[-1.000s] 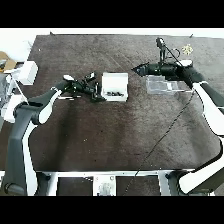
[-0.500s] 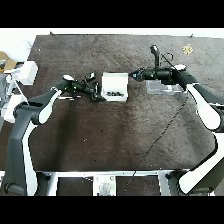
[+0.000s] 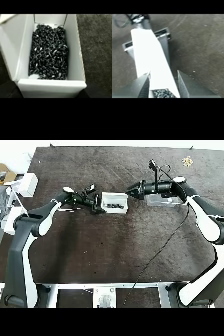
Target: Fold the box and place the chain.
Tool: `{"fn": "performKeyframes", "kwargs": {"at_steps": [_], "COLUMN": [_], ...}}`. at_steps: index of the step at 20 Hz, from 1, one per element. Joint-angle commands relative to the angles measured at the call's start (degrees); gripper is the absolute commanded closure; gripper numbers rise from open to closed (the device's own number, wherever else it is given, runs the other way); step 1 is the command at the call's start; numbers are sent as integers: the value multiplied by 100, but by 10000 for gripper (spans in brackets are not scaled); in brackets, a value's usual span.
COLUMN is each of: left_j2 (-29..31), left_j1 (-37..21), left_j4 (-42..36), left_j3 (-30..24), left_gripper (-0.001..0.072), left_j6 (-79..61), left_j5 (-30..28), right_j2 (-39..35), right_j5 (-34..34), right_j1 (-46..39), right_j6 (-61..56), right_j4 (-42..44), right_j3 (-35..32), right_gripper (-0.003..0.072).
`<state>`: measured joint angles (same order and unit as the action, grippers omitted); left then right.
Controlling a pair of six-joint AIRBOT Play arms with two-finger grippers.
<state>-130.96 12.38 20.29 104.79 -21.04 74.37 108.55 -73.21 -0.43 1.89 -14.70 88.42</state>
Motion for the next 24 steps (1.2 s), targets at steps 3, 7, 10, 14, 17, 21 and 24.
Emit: {"fn": "performKeyframes", "kwargs": {"at_steps": [3, 7, 10, 14, 17, 21, 24], "left_j2": [0, 0, 0, 0, 0, 0, 0], "left_j1": [2, 2, 2, 2, 2, 2, 2], "left_j4": [2, 2, 4, 2, 2, 2, 2], "left_j3": [2, 2, 2, 2, 2, 2, 2], "left_gripper": [358, 358, 357, 358, 358, 358, 358], "left_j6": [0, 0, 0, 0, 0, 0, 0], "left_j5": [0, 0, 0, 0, 0, 0, 0], "right_j2": [2, 2, 2, 4, 7, 50, 15], "right_j5": [-140, 127, 221, 479, 863, 1110, 1333], "right_j1": [195, 535, 741, 909, 1038, 1049, 1049], "right_j6": [299, 931, 1316, 1449, 1508, 1508, 1762], "right_j4": [-745, -782, -789, -872, -1082, -1574, -1209], "right_j3": [2, 2, 2, 2, 2, 2, 2], "right_gripper": [310, 280, 208, 210, 210, 110, 129]}}
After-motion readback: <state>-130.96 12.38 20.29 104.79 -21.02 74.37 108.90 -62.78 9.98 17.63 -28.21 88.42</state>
